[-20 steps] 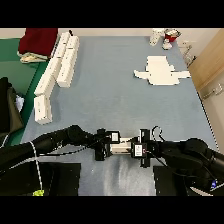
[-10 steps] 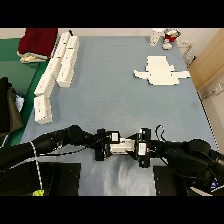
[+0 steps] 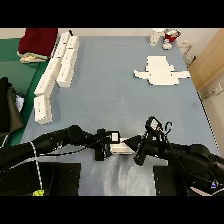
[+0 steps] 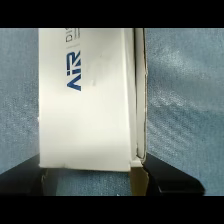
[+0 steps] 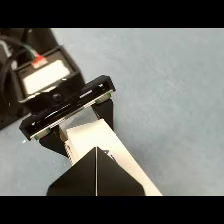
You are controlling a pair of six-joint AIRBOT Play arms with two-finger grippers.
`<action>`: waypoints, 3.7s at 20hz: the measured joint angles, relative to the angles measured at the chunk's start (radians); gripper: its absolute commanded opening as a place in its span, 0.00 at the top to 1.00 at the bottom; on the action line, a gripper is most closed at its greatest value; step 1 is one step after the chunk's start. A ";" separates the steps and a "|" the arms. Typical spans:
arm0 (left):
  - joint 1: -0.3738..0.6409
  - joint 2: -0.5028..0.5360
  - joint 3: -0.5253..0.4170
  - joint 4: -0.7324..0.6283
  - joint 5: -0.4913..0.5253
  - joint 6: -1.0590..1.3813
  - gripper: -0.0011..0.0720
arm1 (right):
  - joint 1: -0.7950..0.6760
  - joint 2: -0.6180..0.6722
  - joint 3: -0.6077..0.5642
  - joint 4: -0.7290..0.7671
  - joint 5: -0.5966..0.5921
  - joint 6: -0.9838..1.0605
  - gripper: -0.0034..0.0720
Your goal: Fold the box.
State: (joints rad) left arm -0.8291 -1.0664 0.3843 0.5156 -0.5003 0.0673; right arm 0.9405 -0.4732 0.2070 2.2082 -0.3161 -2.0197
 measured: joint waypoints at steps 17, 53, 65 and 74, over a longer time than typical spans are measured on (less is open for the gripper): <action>0.000 0.000 0.000 0.000 0.000 0.000 0.27 | 0.155 -0.127 -0.161 0.018 0.290 0.241 0.95; 0.000 0.000 0.000 0.000 0.000 0.000 0.27 | -0.324 -0.281 0.385 -0.486 -0.609 0.287 0.95; 0.000 0.000 0.000 0.000 0.000 0.000 0.27 | -0.509 -0.632 0.603 -0.523 -0.816 0.318 0.95; 0.005 0.008 0.000 0.007 0.002 -0.013 0.27 | -0.512 -0.647 0.615 -0.525 -0.818 0.320 0.95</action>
State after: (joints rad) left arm -0.8238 -1.0584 0.3843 0.5228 -0.4980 0.0544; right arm 0.4282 -1.1198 0.8223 1.6829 -1.1343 -1.6993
